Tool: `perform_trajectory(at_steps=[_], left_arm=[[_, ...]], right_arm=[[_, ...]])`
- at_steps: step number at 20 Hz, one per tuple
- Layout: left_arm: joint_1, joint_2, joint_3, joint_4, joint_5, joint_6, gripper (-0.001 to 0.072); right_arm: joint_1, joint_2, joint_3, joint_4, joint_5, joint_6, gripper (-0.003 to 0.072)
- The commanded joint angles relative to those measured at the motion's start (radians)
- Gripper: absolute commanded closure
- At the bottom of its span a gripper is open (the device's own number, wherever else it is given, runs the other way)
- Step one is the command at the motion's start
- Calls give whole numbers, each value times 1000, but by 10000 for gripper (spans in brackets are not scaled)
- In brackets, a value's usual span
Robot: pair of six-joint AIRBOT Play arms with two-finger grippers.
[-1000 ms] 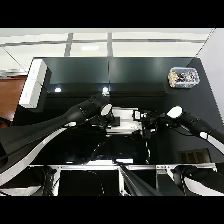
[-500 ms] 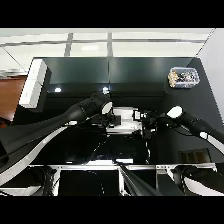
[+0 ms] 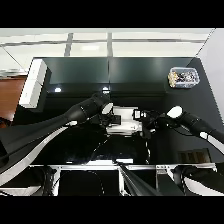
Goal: Fold the box and place the chain.
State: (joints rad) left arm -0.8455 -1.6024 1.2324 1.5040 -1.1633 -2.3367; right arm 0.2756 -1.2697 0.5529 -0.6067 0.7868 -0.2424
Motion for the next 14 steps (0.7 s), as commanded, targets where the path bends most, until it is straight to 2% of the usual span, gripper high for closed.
perform_trajectory(at_steps=[1, 6, 9, 11, 13, 14], left_arm=[[0, 0, 1, 3, 2, -1, 685], [1, 0, 1, 3, 2, -1, 685], [1, 0, 1, 3, 1, -1, 685], [1, 0, 1, 3, -1, -1, 685], [1, 0, 1, 2, -1, -1, 685], [1, 0, 1, 2, -1, -2, 685]], right_arm=[[0, 11, 1, -78, 28, 74, -21], [-1, 121, 1, -163, 40, 100, -14], [2, 121, 0, -162, 56, 99, -13], [14, 121, 0, -154, 58, 87, 96], [27, 121, 0, -153, 64, 87, 401], [35, 121, 0, -154, 64, 87, 458]])
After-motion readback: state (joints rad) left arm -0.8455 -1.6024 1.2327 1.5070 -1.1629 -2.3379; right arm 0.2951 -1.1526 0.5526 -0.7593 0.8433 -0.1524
